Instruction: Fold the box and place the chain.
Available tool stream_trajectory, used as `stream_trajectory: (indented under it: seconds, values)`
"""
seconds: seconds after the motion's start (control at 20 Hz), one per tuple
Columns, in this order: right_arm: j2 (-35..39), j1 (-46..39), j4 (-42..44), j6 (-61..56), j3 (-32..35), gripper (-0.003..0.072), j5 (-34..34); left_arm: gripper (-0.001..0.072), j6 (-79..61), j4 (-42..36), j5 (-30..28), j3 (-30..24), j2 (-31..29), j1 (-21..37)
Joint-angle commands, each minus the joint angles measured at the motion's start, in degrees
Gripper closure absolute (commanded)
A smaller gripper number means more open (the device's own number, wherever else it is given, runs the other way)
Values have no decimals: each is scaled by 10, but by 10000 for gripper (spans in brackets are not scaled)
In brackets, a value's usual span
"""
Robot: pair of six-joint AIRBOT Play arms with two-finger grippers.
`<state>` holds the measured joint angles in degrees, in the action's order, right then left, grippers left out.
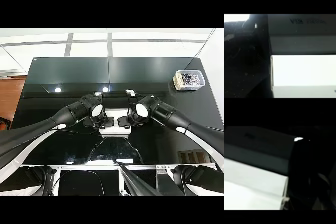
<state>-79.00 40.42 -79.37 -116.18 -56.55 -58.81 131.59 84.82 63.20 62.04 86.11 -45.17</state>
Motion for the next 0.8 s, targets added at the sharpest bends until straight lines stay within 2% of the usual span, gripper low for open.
stream_trajectory:
  seconds: [0.0,0.4,0.45,0.6,0.75]
  values:
    - [-16,20,-41,-70,-7,355,-7,683,0,0,1,0,0,0]
    - [-31,22,-42,-125,-7,377,-29,683,0,0,3,0,0,0]
    - [-31,22,-43,-125,-7,516,-31,683,0,0,4,0,0,0]
    - [-31,22,-37,-125,-8,675,-30,683,0,0,4,0,0,0]
    - [-31,22,-37,-125,-10,676,-29,683,0,0,5,0,0,0]
